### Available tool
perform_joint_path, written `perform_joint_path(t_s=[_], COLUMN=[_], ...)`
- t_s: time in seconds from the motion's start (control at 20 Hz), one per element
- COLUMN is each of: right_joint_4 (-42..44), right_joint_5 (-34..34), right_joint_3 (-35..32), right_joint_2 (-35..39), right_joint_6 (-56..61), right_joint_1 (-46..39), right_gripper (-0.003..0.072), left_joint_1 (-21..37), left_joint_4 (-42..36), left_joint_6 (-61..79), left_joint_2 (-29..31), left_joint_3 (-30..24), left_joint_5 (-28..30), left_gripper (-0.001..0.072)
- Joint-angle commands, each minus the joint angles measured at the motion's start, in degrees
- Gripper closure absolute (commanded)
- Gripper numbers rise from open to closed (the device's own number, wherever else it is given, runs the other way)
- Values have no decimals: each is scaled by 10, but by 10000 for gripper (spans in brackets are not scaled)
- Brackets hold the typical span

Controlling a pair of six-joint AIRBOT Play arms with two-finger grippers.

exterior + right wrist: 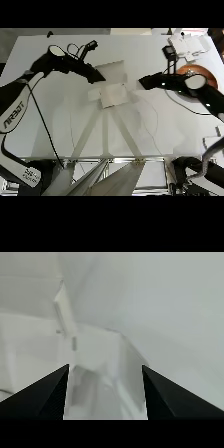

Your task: Fold the box and place the chain.

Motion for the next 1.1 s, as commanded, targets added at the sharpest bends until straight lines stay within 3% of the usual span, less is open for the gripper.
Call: perform_joint_path(t_s=[0.0,0.15,0.25,0.4,0.5,0.6,1.05], right_joint_4=[-62,-85,-94,-101,-109,-110,-126], right_joint_5=[32,66,99,148,160,159,148], right_joint_3=[1,1,1,0,0,0,0], right_joint_2=[93,152,169,168,168,168,168], right_joint_6=[39,53,54,55,55,54,54], right_joint_1=[-57,-116,-145,-162,-162,-162,-162], right_gripper=[184,185,186,194,288,286,287], left_joint_1=[2,-23,-52,-82,-100,-112,-116], left_joint_4=[32,59,96,90,88,76,25], left_joint_6=[38,105,106,85,85,85,115], left_joint_2=[64,94,91,64,43,24,-59], left_joint_3=[0,0,0,0,0,0,0], left_joint_5=[-88,-101,-66,-4,53,98,115], left_gripper=[711,711,711,711,712,713,713])
